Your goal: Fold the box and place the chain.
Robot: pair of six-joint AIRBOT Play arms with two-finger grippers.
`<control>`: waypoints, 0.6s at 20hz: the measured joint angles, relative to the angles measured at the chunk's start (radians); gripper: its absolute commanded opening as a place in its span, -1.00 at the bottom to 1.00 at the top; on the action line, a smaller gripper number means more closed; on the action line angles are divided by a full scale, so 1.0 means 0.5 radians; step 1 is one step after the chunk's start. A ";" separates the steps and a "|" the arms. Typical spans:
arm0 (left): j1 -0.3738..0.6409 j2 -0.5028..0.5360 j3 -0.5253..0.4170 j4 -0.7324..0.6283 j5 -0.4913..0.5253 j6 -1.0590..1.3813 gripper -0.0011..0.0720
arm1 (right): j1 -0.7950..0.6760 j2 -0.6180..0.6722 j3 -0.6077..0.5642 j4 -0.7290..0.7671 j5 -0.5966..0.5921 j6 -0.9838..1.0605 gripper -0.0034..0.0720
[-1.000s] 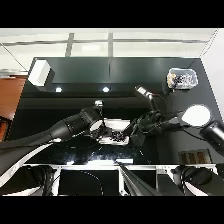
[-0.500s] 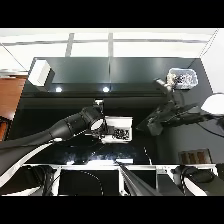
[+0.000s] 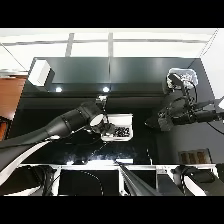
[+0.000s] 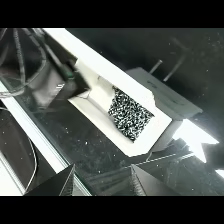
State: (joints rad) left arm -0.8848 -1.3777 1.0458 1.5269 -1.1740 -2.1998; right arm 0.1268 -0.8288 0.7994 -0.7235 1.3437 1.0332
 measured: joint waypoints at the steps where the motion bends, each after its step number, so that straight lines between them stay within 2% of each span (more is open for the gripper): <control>1: 0.010 0.049 0.014 0.011 -0.047 0.163 0.45 | -0.002 0.001 0.000 0.003 -0.003 0.001 0.21; 4: 0.071 0.305 -0.002 0.016 -0.143 0.690 0.42 | -0.006 0.002 0.000 0.003 -0.014 0.000 0.21; 6: 0.170 0.594 -0.140 -0.100 -0.123 1.033 0.42 | -0.007 0.002 0.000 0.018 -0.019 0.000 0.21; 8: 0.347 0.907 -0.389 -0.214 -0.010 1.249 0.40 | -0.006 0.002 0.000 0.040 -0.031 0.000 0.21; 10: 0.592 1.191 -0.716 -0.314 0.142 1.383 0.40 | -0.007 0.002 0.000 0.064 -0.051 0.000 0.21; 12: 0.858 1.389 -1.044 -0.514 0.314 1.527 0.40 | -0.007 0.002 0.000 0.074 -0.082 0.000 0.21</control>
State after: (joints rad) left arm -0.4561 -0.6830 0.5236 1.2697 -1.0168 -1.4361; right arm 0.1234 -0.8280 0.7994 -0.6865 1.3029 1.0332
